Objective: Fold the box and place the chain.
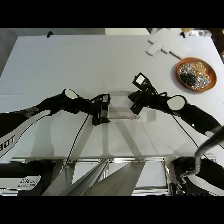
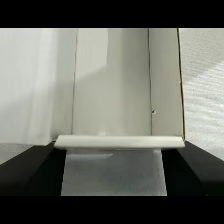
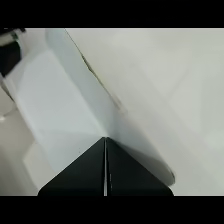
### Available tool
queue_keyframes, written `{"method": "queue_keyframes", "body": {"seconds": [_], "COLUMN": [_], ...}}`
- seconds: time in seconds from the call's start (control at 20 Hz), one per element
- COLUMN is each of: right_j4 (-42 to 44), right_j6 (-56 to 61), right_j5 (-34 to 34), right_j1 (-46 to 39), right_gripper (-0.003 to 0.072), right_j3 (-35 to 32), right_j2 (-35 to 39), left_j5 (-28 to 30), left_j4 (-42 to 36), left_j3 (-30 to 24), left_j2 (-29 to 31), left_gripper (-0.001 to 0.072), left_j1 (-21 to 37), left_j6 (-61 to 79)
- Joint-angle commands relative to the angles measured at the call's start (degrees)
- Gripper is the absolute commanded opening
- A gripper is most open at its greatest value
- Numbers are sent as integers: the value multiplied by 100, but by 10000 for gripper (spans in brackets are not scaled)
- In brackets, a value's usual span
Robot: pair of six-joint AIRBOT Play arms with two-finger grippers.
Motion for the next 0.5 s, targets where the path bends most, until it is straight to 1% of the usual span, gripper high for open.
{"method": "queue_keyframes", "body": {"seconds": [0.0, 0.25, 0.45], "right_j4": [-142, -608, -730], "right_j6": [-17, -15, -15], "right_j5": [81, 444, 907], "right_j1": [-87, -87, -87], "right_gripper": [18, 17, 18], "right_j3": [31, 28, 39], "right_j2": [-400, -402, -260], "left_j5": [0, -2, -2], "left_j4": [2, 2, 2], "left_j3": [0, -2, -2], "left_j2": [2, 2, 2], "left_gripper": [390, 390, 390], "left_j1": [0, 2, 2], "left_j6": [2, 2, 2]}}
